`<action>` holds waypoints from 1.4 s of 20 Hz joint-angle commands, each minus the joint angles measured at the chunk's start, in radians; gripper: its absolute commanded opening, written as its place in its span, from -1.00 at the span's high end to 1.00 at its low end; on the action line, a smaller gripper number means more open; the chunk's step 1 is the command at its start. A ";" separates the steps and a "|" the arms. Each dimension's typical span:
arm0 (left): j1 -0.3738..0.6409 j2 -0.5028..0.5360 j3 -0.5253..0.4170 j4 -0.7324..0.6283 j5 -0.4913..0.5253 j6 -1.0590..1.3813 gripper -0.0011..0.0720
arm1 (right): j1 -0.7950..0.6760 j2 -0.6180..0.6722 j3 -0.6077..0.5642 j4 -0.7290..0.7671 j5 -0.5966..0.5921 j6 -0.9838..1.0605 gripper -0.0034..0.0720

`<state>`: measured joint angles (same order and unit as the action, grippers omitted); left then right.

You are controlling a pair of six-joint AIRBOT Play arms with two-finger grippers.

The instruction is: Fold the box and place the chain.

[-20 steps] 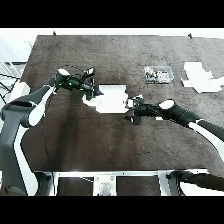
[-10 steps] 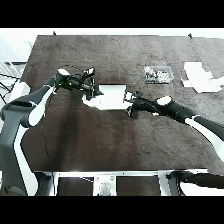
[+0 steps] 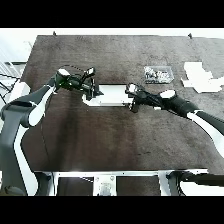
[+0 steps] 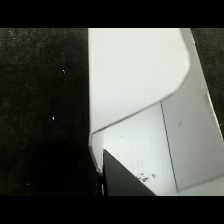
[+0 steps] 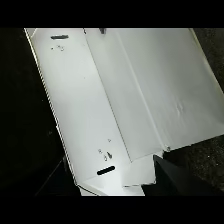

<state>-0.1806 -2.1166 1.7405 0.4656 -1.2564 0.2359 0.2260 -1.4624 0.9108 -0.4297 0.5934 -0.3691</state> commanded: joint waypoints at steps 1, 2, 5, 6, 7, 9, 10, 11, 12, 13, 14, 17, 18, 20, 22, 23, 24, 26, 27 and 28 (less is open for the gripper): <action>0.001 -0.001 0.000 0.000 0.001 0.001 0.92 | -0.038 -0.036 0.051 -0.001 0.078 0.013 -0.73; 0.001 -0.001 0.000 0.000 0.001 0.001 0.92 | -0.043 -0.042 0.059 -0.001 0.090 0.013 -0.73; 0.001 -0.001 0.000 0.000 0.001 0.001 0.92 | -0.057 -0.071 0.089 -0.013 0.134 0.016 -0.73; 0.001 -0.001 0.000 0.000 0.001 0.001 0.92 | -0.064 -0.084 0.101 -0.021 0.143 0.021 -0.73; 0.001 -0.001 0.000 0.000 0.001 0.001 0.92 | -0.071 -0.098 0.114 -0.021 0.160 0.021 -0.73; 0.001 -0.001 0.000 0.000 0.000 0.001 0.92 | -0.082 -0.122 0.138 -0.021 0.195 0.021 -0.73; 0.001 -0.001 0.000 0.000 0.000 0.001 0.92 | -0.086 -0.130 0.147 -0.027 0.201 0.027 -0.73; 0.001 -0.001 0.000 0.000 0.000 0.001 0.92 | -0.093 -0.137 0.158 -0.040 0.204 0.036 -0.73; 0.001 -0.001 0.000 0.000 0.000 0.001 0.92 | -0.100 -0.143 0.169 -0.051 0.214 0.044 -0.73; 0.001 -0.001 0.000 0.000 0.000 0.001 0.92 | -0.105 -0.154 0.185 -0.060 0.238 0.052 -0.73; 0.001 -0.001 0.000 0.000 0.000 0.001 0.92 | -0.110 -0.167 0.202 -0.061 0.267 0.056 -0.73; 0.001 -0.001 0.000 0.000 0.000 0.001 0.92 | -0.124 -0.206 0.253 -0.077 0.314 0.082 -0.73; 0.001 -0.001 0.000 0.000 0.000 0.001 0.92 | -0.126 -0.215 0.267 -0.084 0.327 0.086 -0.73; 0.001 -0.001 0.000 0.000 0.000 0.001 0.92 | -0.129 -0.232 0.294 -0.098 0.361 0.092 -0.73; 0.001 -0.001 0.000 0.000 0.000 0.001 0.92 | -0.130 -0.257 0.328 -0.124 0.386 0.104 -0.73; 0.001 -0.001 0.000 0.000 0.000 0.000 0.92 | -0.130 -0.273 0.346 -0.130 0.406 0.108 -0.73; 0.001 -0.001 0.000 0.000 0.000 0.000 0.92 | -0.130 -0.290 0.367 -0.137 0.431 0.114 -0.73; 0.001 -0.001 0.000 0.000 0.000 0.001 0.92 | -0.130 -0.324 0.412 -0.169 0.470 0.146 -0.73; 0.001 -0.001 0.000 0.000 0.000 0.001 0.92 | -0.130 -0.342 0.432 -0.177 0.491 0.153 -0.73; 0.001 -0.001 0.000 0.000 0.000 0.001 0.92 | -0.130 -0.359 0.452 -0.178 0.516 0.152 -0.73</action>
